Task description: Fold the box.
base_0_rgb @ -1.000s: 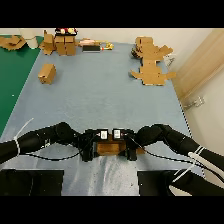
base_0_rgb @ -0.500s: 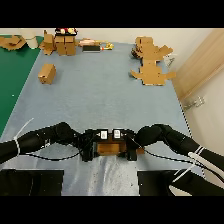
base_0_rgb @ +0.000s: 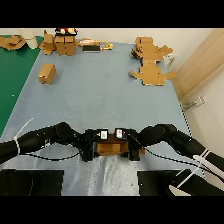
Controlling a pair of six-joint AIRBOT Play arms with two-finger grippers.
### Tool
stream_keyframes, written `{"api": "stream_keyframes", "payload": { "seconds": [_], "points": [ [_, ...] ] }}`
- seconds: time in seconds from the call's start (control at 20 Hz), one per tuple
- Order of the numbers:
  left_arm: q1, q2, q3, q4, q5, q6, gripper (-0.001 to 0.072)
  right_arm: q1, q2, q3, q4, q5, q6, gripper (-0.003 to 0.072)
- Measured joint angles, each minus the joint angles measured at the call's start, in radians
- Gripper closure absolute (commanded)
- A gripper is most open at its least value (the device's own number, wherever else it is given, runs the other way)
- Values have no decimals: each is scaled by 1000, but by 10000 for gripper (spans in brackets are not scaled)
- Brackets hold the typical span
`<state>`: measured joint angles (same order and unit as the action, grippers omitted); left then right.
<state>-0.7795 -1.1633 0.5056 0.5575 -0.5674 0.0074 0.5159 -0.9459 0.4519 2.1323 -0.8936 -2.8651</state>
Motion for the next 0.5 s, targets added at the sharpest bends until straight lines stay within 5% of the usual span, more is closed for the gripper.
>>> {"api": "stream_keyframes", "payload": {
  "seconds": [0.2, 0.5],
  "points": [
    [0, 0, 0, 0, 0, 0, 364, -5, 84, 0, -93, -42, 88, -31],
    [0, 0, 0, 0, 0, 0, 364, -5, 263, 0, -95, -263, 335, -29]
  ]
}}
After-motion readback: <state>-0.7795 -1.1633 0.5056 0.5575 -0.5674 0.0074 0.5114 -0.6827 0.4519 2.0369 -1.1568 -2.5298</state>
